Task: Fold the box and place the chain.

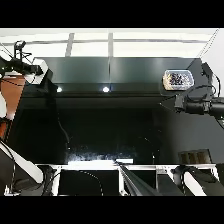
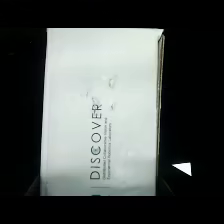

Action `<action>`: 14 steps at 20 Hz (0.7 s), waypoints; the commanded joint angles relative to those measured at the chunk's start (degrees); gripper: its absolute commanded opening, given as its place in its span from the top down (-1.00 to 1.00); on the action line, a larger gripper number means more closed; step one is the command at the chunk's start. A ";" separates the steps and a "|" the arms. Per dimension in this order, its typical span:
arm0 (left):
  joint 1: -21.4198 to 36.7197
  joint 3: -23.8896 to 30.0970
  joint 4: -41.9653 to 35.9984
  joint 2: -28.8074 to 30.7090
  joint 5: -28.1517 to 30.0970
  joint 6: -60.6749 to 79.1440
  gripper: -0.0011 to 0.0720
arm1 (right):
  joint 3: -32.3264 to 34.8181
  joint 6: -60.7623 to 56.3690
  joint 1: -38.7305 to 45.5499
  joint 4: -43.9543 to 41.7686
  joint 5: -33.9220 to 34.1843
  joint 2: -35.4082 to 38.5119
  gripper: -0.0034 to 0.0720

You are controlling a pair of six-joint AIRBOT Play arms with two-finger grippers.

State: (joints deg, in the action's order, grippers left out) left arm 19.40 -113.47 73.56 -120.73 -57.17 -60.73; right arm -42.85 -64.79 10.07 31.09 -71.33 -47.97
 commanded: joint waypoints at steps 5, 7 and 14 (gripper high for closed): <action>0.22 -4.79 1.62 4.50 -6.38 -5.73 -0.98 | -0.07 -0.70 -0.07 -2.05 0.00 0.02 0.87; 0.22 -4.76 3.41 9.57 -13.60 -9.33 -0.97 | -0.83 -0.74 -0.07 -2.08 0.74 0.04 0.88; -4.35 7.52 -6.88 32.85 -38.71 -18.29 0.90 | -15.23 -5.25 -0.07 14.10 -12.50 2.69 0.88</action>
State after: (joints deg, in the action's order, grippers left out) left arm 17.65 -112.97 69.89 -98.28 -88.38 -77.62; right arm -53.04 -67.81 10.07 36.07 -76.71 -47.03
